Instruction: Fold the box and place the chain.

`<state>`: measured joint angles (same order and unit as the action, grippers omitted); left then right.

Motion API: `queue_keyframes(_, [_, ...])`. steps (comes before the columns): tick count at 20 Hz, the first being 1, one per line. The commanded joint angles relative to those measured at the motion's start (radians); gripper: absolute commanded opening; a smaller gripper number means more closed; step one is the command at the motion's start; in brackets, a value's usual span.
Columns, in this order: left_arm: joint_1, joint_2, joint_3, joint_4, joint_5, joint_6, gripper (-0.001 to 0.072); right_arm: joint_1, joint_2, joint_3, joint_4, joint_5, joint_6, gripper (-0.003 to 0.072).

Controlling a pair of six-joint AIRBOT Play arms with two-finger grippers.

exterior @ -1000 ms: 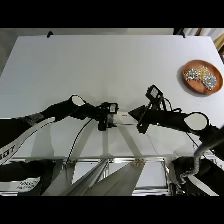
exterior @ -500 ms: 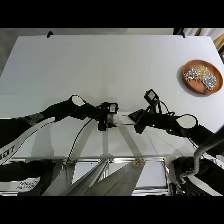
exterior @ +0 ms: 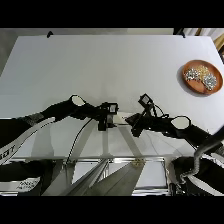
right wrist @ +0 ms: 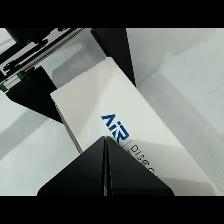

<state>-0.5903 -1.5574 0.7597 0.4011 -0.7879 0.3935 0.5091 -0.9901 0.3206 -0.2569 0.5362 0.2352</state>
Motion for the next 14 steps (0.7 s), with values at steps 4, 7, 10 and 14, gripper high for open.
queue_keyframes(4, [0.001,0.000,0.001,-0.001,0.002,-0.001,0.0256,0.003,-0.003,-0.008,-0.018,0.005,-0.009,0.0013])
queue_keyframes(7, [0.001,0.000,0.001,-0.001,0.002,-0.001,0.0256,0.003,-0.003,-0.018,-0.035,0.001,-0.009,0.0013])
queue_keyframes(10, [0.001,0.000,0.001,-0.001,0.002,-0.001,0.0256,0.003,-0.003,-0.019,-0.038,0.000,-0.013,0.0013])
queue_keyframes(14, [0.001,0.000,0.001,-0.001,0.002,-0.001,0.0256,0.003,-0.003,-0.022,-0.065,-0.003,-0.016,0.0013])
